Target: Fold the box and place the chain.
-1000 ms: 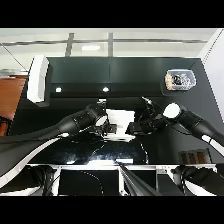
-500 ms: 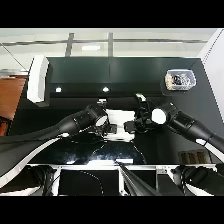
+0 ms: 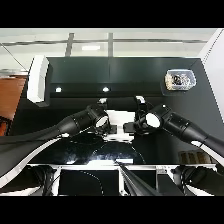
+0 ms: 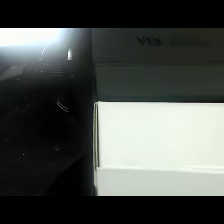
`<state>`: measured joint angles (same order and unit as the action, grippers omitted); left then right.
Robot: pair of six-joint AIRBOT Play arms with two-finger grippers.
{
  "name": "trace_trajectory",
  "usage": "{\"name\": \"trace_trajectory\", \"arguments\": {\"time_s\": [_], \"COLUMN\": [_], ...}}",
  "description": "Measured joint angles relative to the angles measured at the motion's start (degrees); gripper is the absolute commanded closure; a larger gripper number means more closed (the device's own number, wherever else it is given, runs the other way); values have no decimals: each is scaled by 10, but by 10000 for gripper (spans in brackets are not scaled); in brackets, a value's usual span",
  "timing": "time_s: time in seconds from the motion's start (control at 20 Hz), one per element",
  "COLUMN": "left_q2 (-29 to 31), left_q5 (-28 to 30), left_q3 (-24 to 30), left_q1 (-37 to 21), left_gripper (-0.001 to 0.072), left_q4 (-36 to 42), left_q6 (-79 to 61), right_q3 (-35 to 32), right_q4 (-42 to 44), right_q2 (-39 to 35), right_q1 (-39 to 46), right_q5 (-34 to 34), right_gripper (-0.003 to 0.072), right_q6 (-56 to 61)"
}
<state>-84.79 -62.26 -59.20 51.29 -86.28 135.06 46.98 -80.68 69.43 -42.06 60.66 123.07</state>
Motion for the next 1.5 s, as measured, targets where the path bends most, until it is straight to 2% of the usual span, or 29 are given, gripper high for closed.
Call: {"name": "trace_trajectory", "arguments": {"time_s": [0.2,0.25,0.3,0.85,0.9,1.45,1.5], "left_q2": [0,0,0,0,0,0,0], "left_q5": [0,0,0,1,1,3,3], "left_q3": [0,0,0,0,0,0,0], "left_q1": [0,0,0,0,0,0,0], "left_gripper": [681,681,681,681,681,681,681], "left_q4": [0,0,0,0,0,1,1], "left_q6": [1,1,1,0,0,0,0], "right_q3": [5,6,7,50,52,57,57], "right_q4": [-2,-3,-3,-31,-36,-51,-51], "right_q2": [17,20,22,71,73,93,93], "right_q1": [-10,-11,-12,-24,-24,-28,-28], "right_q5": [4,5,5,37,41,47,47], "right_gripper": [338,414,423,433,462,464,524], "right_q6": [24,28,34,89,93,108,108]}}
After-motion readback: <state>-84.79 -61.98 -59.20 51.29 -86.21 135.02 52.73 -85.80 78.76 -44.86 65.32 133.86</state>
